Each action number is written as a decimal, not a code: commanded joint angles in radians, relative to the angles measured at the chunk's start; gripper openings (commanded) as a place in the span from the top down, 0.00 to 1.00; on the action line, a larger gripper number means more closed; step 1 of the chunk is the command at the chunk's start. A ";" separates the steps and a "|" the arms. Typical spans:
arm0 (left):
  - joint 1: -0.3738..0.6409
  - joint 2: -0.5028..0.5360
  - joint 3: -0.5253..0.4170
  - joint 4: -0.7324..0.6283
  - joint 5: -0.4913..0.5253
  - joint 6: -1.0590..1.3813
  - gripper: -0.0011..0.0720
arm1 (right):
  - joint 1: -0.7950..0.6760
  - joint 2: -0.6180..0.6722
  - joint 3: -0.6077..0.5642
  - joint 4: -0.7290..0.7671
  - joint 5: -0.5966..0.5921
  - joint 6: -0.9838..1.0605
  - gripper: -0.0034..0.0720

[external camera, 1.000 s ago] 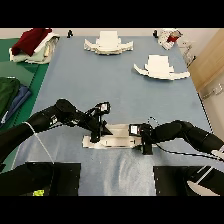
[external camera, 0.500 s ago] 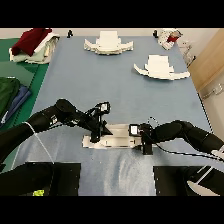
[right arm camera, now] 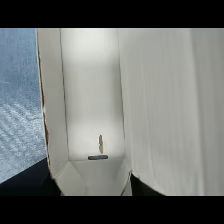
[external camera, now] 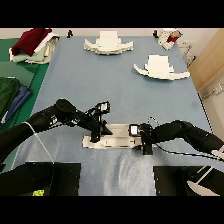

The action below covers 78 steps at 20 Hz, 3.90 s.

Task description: Fold the box.

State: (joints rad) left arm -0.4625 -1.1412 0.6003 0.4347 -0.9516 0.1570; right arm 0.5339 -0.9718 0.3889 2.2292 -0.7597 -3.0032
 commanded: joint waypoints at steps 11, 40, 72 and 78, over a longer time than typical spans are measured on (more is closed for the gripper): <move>0.001 0.000 0.000 -0.008 -0.016 -0.024 0.58 | 0.000 0.000 -0.001 -0.013 0.000 0.000 0.25; -0.086 0.096 0.066 0.086 0.138 -1.128 0.97 | 0.000 0.000 -0.001 -0.016 0.000 0.001 0.26; -0.249 0.503 0.051 0.630 0.043 -1.037 0.97 | 0.000 0.000 -0.001 -0.019 0.000 0.000 0.26; -0.201 0.515 -0.047 0.680 0.053 -0.853 0.06 | 0.000 0.000 -0.001 -0.019 0.000 0.000 0.26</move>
State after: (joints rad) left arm -0.6960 -0.6403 0.5976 1.0786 -0.9043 -0.7929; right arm 0.5331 -0.9718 0.3885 2.2101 -0.7601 -3.0028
